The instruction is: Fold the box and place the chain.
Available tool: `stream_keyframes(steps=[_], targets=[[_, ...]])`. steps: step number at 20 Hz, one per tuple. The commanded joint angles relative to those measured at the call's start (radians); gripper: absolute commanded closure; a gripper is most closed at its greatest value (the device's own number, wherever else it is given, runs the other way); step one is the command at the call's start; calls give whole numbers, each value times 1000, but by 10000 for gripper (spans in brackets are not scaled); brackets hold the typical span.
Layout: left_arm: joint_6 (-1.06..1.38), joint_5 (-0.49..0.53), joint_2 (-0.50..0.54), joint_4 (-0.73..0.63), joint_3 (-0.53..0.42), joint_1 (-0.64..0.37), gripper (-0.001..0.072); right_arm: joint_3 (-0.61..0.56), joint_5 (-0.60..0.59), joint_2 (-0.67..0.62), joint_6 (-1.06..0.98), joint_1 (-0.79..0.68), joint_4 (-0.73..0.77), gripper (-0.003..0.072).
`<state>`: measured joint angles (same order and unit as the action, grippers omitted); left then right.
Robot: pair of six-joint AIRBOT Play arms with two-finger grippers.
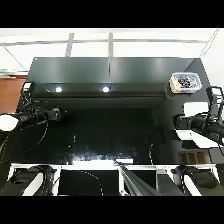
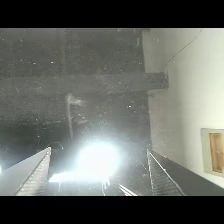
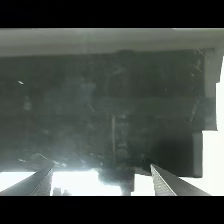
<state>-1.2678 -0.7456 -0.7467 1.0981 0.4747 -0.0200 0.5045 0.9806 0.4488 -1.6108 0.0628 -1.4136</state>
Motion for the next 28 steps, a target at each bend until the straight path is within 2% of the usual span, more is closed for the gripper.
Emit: stream_keyframes(steps=[1, 5, 8, 13, 16, 19, 24, 28], targets=[[2, -46, 1, -12, 10, 1, 0, 0, 40, 1, -90, 0, -51, -34], [0, -158, 5, -64, 51, 1, 0, 31, 51, 4, -248, -1, -264, -34], [0, -173, 16, -137, 51, 1, 0, 67, 66, 33, -321, -21, -427, -34], [0, -172, 16, -146, 51, 1, 0, 227, 42, 191, -309, -304, -439, -34], [0, -187, 16, -146, 51, 1, 1, 322, 44, 304, -212, -459, -374, -34], [0, -205, 16, -146, 51, 1, 1, 397, 47, 433, -209, -601, -302, -34], [0, -205, 16, -146, 51, 1, 0, 550, 95, 657, -23, -852, 5, -34], [0, -204, 15, -146, 51, 1, 1, 685, 156, 830, 113, -1052, 130, -34]])
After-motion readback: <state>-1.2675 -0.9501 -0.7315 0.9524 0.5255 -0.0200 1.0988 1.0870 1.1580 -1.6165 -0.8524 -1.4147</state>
